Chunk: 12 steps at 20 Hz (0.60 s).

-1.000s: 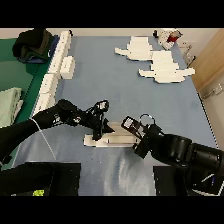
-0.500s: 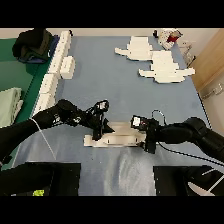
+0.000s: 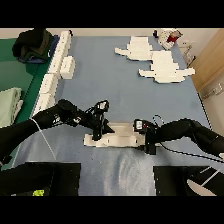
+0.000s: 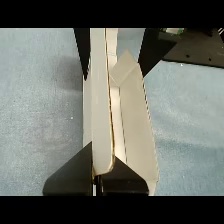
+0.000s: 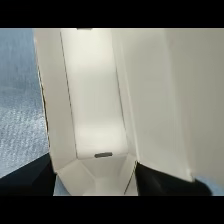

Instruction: Fold the box.

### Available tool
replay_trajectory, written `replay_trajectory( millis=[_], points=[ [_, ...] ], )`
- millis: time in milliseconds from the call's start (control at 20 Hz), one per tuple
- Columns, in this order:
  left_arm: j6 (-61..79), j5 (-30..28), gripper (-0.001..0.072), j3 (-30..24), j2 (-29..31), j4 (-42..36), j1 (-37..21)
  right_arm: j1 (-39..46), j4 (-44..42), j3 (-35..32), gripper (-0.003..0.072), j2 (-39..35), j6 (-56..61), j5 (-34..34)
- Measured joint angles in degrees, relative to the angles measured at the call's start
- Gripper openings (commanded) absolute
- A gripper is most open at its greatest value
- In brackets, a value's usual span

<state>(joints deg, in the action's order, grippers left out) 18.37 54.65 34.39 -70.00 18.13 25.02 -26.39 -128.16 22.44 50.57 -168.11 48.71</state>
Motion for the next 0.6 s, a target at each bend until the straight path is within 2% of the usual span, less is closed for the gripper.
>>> replay_trajectory(
  millis=[600],
  points=[
    [0.00, -0.13, 0.0014, 0.00, 0.00, -0.11, 0.00, 0.28, 0.44, -0.17, 0.0709, 0.59, -2.08, -0.33]
  ],
)
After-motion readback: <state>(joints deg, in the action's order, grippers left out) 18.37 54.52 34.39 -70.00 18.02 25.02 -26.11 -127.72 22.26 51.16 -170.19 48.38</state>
